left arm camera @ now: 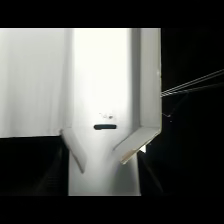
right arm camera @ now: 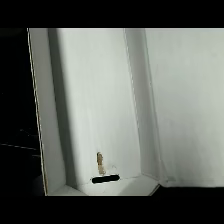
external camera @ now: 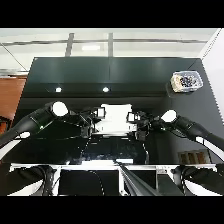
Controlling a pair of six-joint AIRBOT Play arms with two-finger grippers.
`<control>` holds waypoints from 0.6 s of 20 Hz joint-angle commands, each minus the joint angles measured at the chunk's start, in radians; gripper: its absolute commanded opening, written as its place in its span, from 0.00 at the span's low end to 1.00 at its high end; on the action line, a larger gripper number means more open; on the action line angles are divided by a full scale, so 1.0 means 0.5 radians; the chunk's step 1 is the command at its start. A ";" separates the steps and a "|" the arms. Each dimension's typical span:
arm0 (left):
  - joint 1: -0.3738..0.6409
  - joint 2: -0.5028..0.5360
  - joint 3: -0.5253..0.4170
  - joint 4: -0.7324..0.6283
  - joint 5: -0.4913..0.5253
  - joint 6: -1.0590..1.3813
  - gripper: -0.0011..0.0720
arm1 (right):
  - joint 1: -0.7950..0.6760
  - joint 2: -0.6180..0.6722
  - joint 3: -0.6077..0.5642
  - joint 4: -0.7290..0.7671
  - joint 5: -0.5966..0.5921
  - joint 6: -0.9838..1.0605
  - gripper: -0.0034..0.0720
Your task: Fold the box and place the chain.
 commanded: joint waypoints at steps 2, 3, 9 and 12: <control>-0.005 -0.015 0.000 -0.073 -0.094 0.012 0.39 | 0.001 -0.002 -0.002 0.001 0.001 0.000 0.26; -0.005 -0.015 0.000 -0.098 -0.092 0.012 0.38 | 0.001 -0.002 -0.002 0.001 0.001 0.000 0.26; -0.013 -0.034 -0.001 -0.304 -0.075 0.011 0.22 | 0.001 -0.002 -0.002 0.001 0.001 0.001 0.26; -0.014 -0.080 -0.001 -0.333 -0.085 0.011 0.22 | 0.002 -0.002 -0.002 0.001 0.001 0.000 0.26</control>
